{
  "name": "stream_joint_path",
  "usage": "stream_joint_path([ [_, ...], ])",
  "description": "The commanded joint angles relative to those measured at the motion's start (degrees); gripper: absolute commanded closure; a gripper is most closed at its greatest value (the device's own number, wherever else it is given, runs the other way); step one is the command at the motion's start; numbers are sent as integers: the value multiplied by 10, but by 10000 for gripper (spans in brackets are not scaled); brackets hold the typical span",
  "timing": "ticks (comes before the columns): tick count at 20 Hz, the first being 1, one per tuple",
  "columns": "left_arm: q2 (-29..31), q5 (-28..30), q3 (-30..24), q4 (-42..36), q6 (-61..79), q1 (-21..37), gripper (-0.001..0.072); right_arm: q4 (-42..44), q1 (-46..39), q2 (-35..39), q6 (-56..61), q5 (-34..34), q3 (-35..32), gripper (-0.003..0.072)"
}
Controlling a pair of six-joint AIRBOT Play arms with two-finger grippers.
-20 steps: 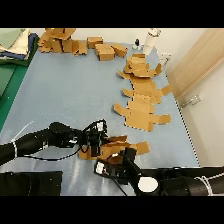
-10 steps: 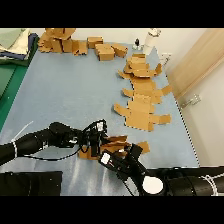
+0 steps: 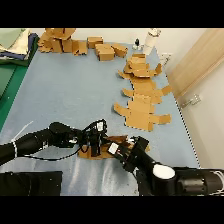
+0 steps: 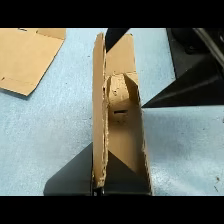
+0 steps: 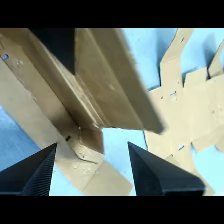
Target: Fold the box.
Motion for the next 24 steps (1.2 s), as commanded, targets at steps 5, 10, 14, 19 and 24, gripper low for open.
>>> stream_joint_path([
  [5, 0, 0, 0, 0, 0, 0, 696, 193, -154, 155, -282, 114, -74, -34],
  [10, 0, 0, 0, 0, 0, 0, 696, 344, -325, 160, -580, 193, -79, -34],
  [14, 0, 0, 0, 0, 0, 0, 696, 613, -507, 111, -914, 203, -74, -34],
  [19, 0, 0, 0, 0, 0, 0, 696, 750, -616, 2, -1116, 136, -31, -34],
  [24, 0, 0, 0, 0, 0, 0, 696, 788, -618, -89, -1160, 108, -8, -34],
])
